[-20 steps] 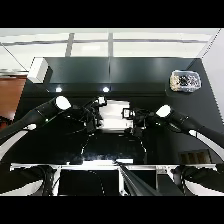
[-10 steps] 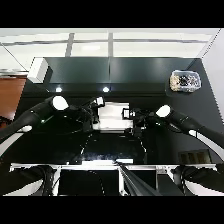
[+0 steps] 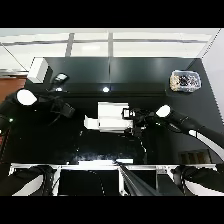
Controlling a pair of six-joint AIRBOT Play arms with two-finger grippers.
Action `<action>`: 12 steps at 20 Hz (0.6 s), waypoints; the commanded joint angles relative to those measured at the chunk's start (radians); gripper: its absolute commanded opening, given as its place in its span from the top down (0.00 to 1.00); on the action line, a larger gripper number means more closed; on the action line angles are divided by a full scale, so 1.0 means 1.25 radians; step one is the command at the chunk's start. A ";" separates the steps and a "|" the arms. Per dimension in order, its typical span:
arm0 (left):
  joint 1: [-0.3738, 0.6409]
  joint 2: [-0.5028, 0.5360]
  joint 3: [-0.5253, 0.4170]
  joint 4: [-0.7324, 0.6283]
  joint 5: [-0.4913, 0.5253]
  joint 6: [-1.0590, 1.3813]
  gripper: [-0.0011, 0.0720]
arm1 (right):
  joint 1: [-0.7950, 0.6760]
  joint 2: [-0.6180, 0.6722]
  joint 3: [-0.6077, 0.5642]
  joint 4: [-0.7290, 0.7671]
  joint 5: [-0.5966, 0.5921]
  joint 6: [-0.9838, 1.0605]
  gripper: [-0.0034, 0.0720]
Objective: Fold the box and place the chain.
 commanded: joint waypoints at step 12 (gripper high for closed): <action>0.063 -0.259 -0.058 -0.347 -0.098 -0.117 0.95 | 0.000 0.000 0.000 0.000 0.000 0.000 0.73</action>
